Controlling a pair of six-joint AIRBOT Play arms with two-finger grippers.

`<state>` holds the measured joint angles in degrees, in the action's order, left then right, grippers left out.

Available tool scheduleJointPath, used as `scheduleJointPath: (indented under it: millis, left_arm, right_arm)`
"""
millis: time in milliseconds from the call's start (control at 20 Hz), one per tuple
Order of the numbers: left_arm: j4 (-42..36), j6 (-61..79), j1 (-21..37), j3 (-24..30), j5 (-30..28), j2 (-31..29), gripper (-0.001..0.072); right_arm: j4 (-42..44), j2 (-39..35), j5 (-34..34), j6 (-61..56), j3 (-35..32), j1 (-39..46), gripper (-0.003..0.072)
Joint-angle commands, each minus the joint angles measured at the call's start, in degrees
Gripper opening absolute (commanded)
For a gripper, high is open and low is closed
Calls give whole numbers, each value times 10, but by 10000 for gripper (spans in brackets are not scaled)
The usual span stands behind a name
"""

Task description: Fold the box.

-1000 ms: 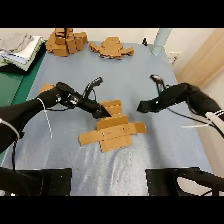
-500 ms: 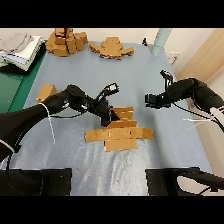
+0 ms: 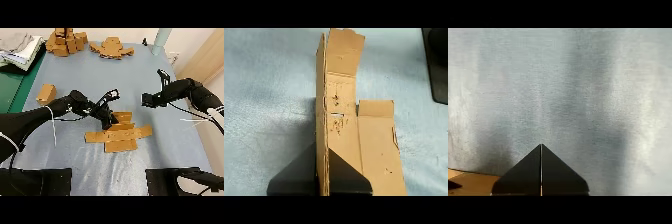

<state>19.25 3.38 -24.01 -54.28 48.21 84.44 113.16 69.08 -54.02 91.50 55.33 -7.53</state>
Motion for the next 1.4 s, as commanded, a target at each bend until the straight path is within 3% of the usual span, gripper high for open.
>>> scheduleJointPath:
  millis: [0,250,550,950,1200,1350]
  left_arm:
    - [0,-2,-1,2,8,1,9]
    - [0,-4,1,2,9,1,9]
    - [0,-4,1,2,10,1,10]
    - [-4,-3,1,2,10,1,11]
    - [-3,-4,1,2,11,1,12]
    - [-3,-4,1,2,15,1,12]
  right_arm:
    - [1,0,-4,0,0,-5,1]
    - [-10,-10,-118,0,-53,-8,1]
    - [-13,-26,-64,0,-177,-36,1]
    - [-9,-67,-58,0,-181,-36,1]
    - [111,-141,-67,104,-181,-37,1]
    - [101,-183,-93,111,-181,-57,1]
